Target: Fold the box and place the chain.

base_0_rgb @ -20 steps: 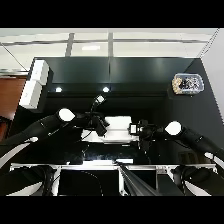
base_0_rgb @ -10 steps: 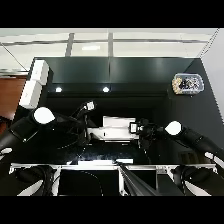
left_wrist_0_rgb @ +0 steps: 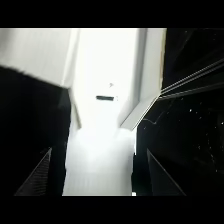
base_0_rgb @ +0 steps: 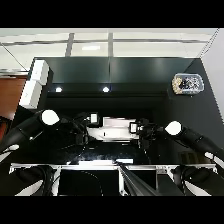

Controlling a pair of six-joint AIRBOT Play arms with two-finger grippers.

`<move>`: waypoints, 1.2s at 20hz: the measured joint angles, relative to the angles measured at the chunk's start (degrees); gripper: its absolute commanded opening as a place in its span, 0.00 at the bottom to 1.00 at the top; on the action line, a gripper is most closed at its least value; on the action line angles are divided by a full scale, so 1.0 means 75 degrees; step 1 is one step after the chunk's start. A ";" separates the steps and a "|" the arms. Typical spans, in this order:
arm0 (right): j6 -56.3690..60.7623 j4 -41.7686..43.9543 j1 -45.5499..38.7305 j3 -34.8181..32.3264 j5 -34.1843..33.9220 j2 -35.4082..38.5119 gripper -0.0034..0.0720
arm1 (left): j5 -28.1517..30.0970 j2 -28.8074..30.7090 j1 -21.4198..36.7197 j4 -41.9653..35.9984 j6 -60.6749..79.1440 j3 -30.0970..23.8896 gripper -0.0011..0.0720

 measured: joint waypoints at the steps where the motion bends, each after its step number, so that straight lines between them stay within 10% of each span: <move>1: -0.0003 0.0000 0.0000 0.0000 0.0000 0.0000 0.62 | 0.0038 -0.0122 -0.0082 -0.0146 0.0157 -0.0003 0.96; 3: -0.0003 0.0000 0.0000 0.0000 0.0000 0.0000 0.62 | 0.0131 -0.0315 -0.0277 -0.0353 0.0393 -0.0006 0.95; 5: -0.0003 -0.0003 0.0000 0.0000 0.0000 0.0000 0.62 | 0.0341 -0.0423 -0.0458 -0.0484 0.0516 -0.0006 0.47; 6: -0.0015 -0.0006 0.0000 0.0000 0.0006 0.0000 0.62 | 0.0475 -0.0455 -0.0530 -0.0513 0.0562 -0.0006 0.38; 24: 0.0003 -0.0009 0.0000 0.0000 -0.0009 0.0000 0.62 | 0.1067 -0.0889 -0.0749 -0.2221 0.0749 -0.0006 0.38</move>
